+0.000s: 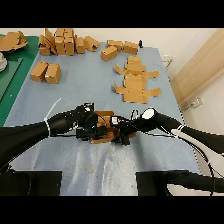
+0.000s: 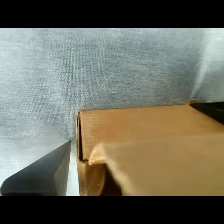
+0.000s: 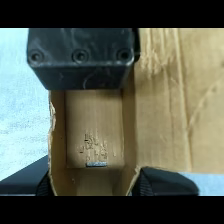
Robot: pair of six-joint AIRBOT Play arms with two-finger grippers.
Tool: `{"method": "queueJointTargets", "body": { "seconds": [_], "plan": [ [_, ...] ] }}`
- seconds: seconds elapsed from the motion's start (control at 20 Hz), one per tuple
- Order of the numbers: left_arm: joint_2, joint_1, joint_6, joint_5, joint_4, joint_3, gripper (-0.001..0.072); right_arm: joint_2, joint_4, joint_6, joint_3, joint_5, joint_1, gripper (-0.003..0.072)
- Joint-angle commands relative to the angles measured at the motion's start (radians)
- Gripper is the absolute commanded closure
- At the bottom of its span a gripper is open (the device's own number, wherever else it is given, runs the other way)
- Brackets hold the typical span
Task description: Fold the box.
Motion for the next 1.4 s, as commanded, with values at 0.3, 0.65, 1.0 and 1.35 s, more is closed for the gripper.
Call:
{"method": "queueJointTargets", "body": {
  "seconds": [0.3,0.65,1.0,1.35],
  "plan": [
    [-0.013,0.0,0.008,-0.01,-0.029,0.014,0.0698,0.0,0.0,0.0,0.0,0.0,0.0,0.0165],
    [-0.003,0.001,0.023,-0.016,-0.03,0.047,0.0695,0.0,0.0,0.0,0.0,0.0,0.0,0.0165],
    [0.002,0.002,0.045,-0.053,-0.021,0.052,0.0155,0.0,0.0,0.0,0.0,0.0,0.0,0.0165],
    [0.033,0.016,0.053,-0.142,-0.018,0.053,0.0154,0.0,0.0,0.0,0.0,0.0,0.0,0.0165]
  ]
}}
